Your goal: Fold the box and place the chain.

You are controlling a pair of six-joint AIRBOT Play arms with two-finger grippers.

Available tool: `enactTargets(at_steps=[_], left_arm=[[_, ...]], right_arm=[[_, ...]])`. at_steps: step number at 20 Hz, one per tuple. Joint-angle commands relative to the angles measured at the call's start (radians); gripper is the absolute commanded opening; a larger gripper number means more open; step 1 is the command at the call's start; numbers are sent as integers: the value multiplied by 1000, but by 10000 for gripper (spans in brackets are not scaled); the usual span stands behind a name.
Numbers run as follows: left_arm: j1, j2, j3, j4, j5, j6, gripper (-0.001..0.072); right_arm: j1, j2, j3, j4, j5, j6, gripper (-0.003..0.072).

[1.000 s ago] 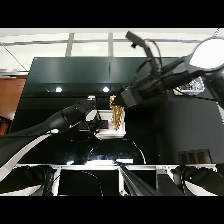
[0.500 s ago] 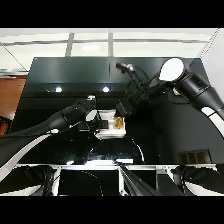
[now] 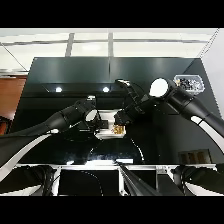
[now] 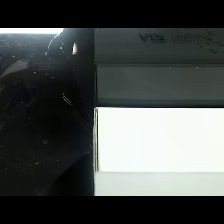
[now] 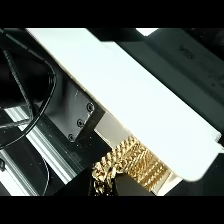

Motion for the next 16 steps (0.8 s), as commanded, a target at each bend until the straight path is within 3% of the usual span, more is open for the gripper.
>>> enactTargets(at_steps=[1,4,6,14,15,16], left_arm=[[0,0,0,0,1,0,28],[0,0,0,0,1,0,29],[0,0,0,0,1,0,28],[0,11,20,0,-13,34,33],[0,18,33,3,-22,34,151],[0,26,47,9,-39,34,448]], right_arm=[[8,0,-8,0,-14,0,13],[-2,1,-8,-2,-6,0,31],[-21,5,-7,-2,16,0,390],[-262,243,-5,-103,155,0,386],[-283,266,-5,-104,163,0,386],[-299,280,-5,-107,166,0,386]])
